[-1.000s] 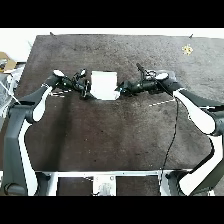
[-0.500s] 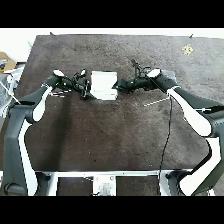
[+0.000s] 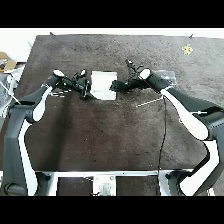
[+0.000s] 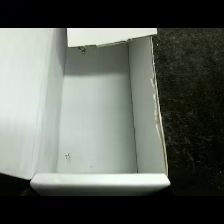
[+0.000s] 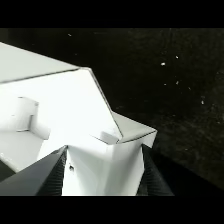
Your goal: Fold the box and place the chain.
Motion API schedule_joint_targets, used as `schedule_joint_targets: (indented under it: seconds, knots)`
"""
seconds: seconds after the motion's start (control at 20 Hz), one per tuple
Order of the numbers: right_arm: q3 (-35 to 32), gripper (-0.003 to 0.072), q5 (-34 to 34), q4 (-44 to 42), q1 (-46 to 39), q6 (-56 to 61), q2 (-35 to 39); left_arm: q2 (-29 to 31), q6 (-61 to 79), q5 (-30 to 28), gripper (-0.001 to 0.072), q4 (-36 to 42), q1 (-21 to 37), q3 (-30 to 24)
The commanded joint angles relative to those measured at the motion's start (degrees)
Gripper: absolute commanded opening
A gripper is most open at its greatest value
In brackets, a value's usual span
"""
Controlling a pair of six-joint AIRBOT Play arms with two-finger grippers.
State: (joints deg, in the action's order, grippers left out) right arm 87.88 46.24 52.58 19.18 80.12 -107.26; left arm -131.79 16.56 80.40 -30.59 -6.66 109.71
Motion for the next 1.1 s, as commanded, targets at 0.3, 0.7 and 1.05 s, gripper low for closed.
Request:
schedule_joint_targets:
  seconds: [0.3, 0.7, 1.05]
  knots:
    - [9.4, 0.0496, 7.9, 22.3, 3.6, 17.5, -0.9, 0.0, 0.0, 0.0, 0.0467, 0.0, 0.0, 0.0]
    - [27.7, 0.0315, 26.4, 34.1, 8.7, 29.0, -13.2, 0.0, 0.0, 0.0, 0.0467, 0.0, 0.0, 0.0]
    - [27.7, 0.0305, 24.3, 37.5, 10.5, 36.9, -15.2, 0.0, 0.0, 0.0, 0.0467, 0.0, 0.0, 0.0]
